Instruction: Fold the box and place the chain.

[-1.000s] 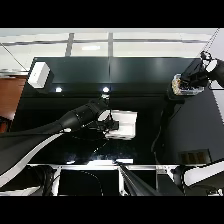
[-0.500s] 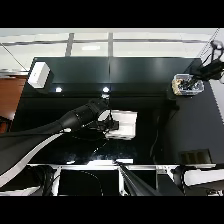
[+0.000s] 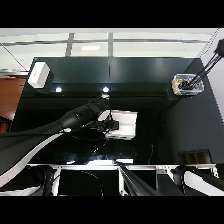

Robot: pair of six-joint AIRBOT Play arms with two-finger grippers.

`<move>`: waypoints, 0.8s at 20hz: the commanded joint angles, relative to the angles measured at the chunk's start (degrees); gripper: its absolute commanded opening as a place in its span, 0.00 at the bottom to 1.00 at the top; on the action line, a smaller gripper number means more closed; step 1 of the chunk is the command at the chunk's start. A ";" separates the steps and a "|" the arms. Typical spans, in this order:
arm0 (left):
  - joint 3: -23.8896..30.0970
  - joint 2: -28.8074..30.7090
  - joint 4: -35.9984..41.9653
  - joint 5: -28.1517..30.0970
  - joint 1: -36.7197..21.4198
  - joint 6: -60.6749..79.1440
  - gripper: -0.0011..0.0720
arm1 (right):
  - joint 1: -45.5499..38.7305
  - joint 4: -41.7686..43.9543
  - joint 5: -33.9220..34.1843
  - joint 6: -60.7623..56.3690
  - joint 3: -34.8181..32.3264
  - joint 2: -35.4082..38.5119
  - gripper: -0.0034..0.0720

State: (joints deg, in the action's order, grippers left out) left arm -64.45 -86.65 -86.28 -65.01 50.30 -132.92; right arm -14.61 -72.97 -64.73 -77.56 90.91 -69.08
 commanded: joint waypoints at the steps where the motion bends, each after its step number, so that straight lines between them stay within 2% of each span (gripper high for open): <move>1: -0.02 0.00 0.00 -0.02 -0.04 0.02 0.06 | 0.00 9.07 -2.54 2.73 1.27 6.67 0.06; 3: -0.02 0.00 -0.02 0.00 -0.04 0.00 0.06 | 0.13 9.57 -8.63 2.80 0.83 10.14 0.06; 5: -0.02 0.00 -0.02 0.00 -0.04 0.02 0.06 | 1.95 11.13 -9.31 3.43 -3.43 15.74 0.06; 8: -0.02 0.00 0.00 0.00 -0.04 0.02 0.06 | 5.11 14.19 -10.99 4.09 -13.70 24.11 0.06; 10: -0.02 0.00 0.00 -0.04 -0.04 0.02 0.06 | 6.16 20.09 -11.82 4.46 -21.94 28.52 0.06; 13: -0.02 0.00 -0.02 0.00 -0.04 0.02 0.06 | 7.96 28.65 -16.13 7.34 -31.54 31.08 0.06; 16: -0.02 0.00 -0.02 0.00 -0.04 0.02 0.06 | 11.67 29.75 -17.05 7.76 -38.82 31.06 0.06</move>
